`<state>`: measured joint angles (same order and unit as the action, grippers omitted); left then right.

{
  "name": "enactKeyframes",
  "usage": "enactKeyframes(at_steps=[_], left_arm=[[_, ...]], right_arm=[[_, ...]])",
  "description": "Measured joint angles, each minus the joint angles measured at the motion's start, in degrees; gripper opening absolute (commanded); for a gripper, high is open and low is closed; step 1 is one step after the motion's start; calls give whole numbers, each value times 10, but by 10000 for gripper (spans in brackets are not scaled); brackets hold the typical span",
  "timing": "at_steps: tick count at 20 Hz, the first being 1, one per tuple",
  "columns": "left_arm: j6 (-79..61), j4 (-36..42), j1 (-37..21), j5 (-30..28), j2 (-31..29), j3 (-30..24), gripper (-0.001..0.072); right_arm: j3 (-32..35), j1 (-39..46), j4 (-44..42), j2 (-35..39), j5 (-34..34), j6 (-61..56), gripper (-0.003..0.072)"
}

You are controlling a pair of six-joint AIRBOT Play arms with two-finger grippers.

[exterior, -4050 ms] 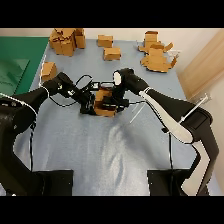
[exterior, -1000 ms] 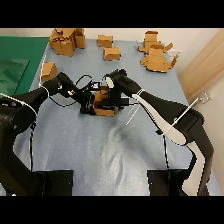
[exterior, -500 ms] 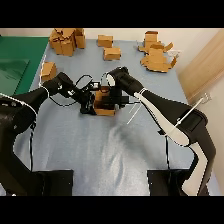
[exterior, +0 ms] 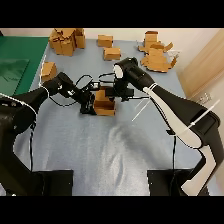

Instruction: Fold the box.

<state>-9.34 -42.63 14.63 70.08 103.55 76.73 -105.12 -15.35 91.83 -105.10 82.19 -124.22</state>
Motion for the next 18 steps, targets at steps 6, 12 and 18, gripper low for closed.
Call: enactKeyframes(at_steps=[6,12,18], left_arm=[[0,0,0,0,0,0,288],[0,0,0,0,0,0,288],[0,0,0,-3,0,0,288]], right_arm=[[0,57,-49,46,-11,54,335],[3,173,-154,67,-50,115,13],[106,288,-418,78,-126,301,7]])
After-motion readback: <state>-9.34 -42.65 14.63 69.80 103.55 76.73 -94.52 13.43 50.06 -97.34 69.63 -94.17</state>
